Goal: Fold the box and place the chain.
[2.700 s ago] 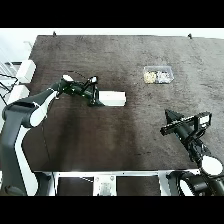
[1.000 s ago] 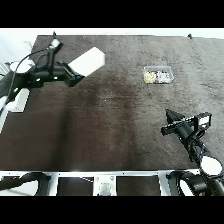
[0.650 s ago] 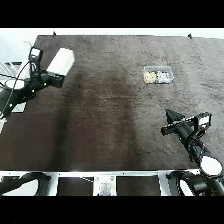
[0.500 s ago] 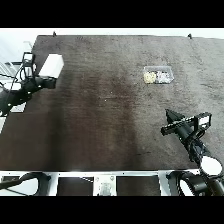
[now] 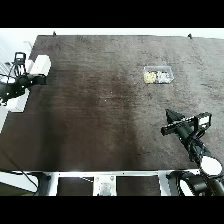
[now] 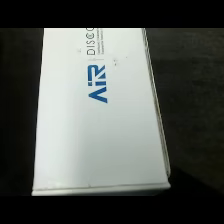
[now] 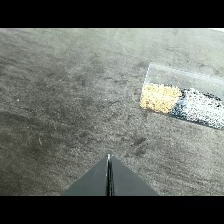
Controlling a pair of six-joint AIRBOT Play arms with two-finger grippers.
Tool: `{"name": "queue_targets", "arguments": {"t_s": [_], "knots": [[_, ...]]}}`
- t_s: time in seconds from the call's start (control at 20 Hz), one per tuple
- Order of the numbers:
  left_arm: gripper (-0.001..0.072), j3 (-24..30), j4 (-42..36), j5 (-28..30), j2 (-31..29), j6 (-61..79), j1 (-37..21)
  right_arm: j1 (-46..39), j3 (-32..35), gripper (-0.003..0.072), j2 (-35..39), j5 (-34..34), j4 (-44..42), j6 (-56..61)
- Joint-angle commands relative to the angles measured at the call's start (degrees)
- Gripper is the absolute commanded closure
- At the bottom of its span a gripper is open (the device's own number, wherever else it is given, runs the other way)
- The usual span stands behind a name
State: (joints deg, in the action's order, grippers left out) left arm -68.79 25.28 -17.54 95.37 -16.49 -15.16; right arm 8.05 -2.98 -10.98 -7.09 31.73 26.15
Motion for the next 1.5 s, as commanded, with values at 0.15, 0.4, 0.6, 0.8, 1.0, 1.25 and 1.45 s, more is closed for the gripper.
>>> {"name": "queue_targets", "arguments": {"t_s": [0.15, 0.4, 0.6, 0.8, 1.0, 1.25, 1.45], "knots": [[0.0693, -6.2, 0.2, 2.0, 8.6, 0.2, -0.4, 0.0, 0.0, 0.0676, 0.0, 0.0, 0.0, 0.0], [0.0694, -9.8, 0.0, -0.7, 11.5, 1.5, -0.4, 0.0, 0.0, 0.0676, 0.0, 0.0, 0.0, 0.0], [0.0693, -9.8, -0.1, 1.2, 11.5, -4.6, -0.4, 0.0, 0.0, 0.0676, 0.0, 0.0, 0.0, 0.0], [0.0695, -9.8, -0.1, 3.3, 11.1, -8.7, -0.4, 0.0, 0.0, 0.0676, 0.0, 0.0, 0.0, 0.0], [0.0694, -9.8, -0.4, 4.0, 11.1, -8.5, -0.1, 0.0, 0.0, 0.0676, 0.0, 0.0, 0.0, 0.0], [0.0689, -9.8, -0.2, 3.0, 11.2, -8.5, -0.1, 0.0, 0.0, 0.0676, 0.0, 0.0, 0.0, 0.0], [0.0462, -9.8, -0.3, 0.6, 11.2, -8.6, -0.1, 0.0, 0.0, 0.0675, 0.0, 0.0, 0.0, 0.0]]}}
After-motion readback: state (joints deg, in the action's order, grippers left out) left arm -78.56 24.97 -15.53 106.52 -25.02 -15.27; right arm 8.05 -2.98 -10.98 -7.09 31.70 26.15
